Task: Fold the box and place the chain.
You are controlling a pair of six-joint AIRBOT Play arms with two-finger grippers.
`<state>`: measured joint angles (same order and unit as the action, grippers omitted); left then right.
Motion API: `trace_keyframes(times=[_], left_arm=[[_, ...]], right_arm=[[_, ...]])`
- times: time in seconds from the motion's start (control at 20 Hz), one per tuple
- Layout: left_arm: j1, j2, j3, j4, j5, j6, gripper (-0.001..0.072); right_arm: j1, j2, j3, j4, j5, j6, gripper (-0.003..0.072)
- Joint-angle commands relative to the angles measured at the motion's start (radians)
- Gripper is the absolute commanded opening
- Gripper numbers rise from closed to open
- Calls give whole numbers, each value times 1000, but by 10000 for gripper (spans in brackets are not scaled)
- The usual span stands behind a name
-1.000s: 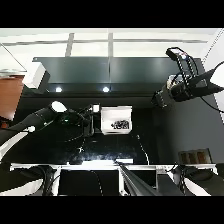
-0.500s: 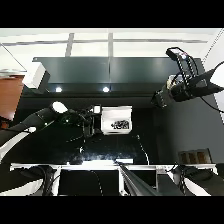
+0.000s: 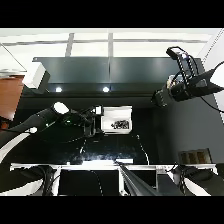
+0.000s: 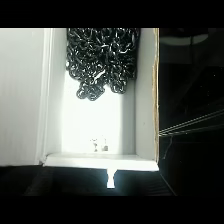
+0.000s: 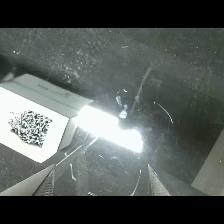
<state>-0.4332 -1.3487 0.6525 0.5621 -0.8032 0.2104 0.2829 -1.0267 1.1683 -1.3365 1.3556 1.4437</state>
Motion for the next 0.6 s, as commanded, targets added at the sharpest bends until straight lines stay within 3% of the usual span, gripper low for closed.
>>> trace_keyframes(times=[0.0, 0.3, 0.55], left_arm=[[-3, 0, 1, 3, 11, -5, 495], [-3, 0, 1, 3, 11, -5, 494], [-3, 0, 1, 3, 11, -5, 494]], right_arm=[[0, 0, 0, 0, -3, 0, 700], [2, -45, 0, 68, -25, -26, 702], [44, -163, 1, 178, -298, -232, 702]])
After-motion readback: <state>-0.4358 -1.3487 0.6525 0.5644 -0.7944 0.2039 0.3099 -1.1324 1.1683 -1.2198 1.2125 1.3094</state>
